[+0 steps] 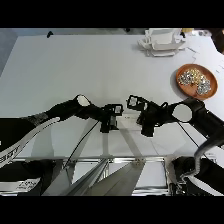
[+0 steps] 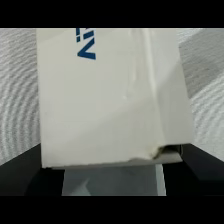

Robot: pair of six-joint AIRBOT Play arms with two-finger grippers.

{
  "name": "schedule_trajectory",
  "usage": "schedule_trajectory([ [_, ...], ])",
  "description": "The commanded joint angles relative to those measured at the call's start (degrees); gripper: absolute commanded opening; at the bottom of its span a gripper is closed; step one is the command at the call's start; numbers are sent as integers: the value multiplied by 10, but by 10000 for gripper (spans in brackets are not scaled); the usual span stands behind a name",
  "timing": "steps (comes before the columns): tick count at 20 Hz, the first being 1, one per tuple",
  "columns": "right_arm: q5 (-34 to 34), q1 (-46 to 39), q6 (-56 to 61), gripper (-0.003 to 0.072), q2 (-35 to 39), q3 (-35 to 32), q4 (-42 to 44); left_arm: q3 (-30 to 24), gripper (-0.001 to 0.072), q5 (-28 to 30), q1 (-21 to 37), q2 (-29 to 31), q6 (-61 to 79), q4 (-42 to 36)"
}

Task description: Fold the box and place the chain.

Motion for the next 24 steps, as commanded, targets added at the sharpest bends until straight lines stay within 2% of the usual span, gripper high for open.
schedule_trajectory([
  [1, -22, 0, 2, 75, 0, -3, -1, 0, 148, -2, 0, 0, 2, 1],
  [3, -24, 0, 2, 53, 0, -3, -1, 0, 148, -2, 0, 0, 2, 1],
  [13, -30, 0, 2, 51, 17, -3, -1, 0, 148, -2, 0, 0, 2, 2],
  [19, -72, 0, 2, 51, 16, -16, -3, 0, 148, -2, 0, 0, 2, 1],
  [24, -82, 0, 2, 54, 16, -27, 13, 0, 148, -2, 0, 0, 2, 1],
])
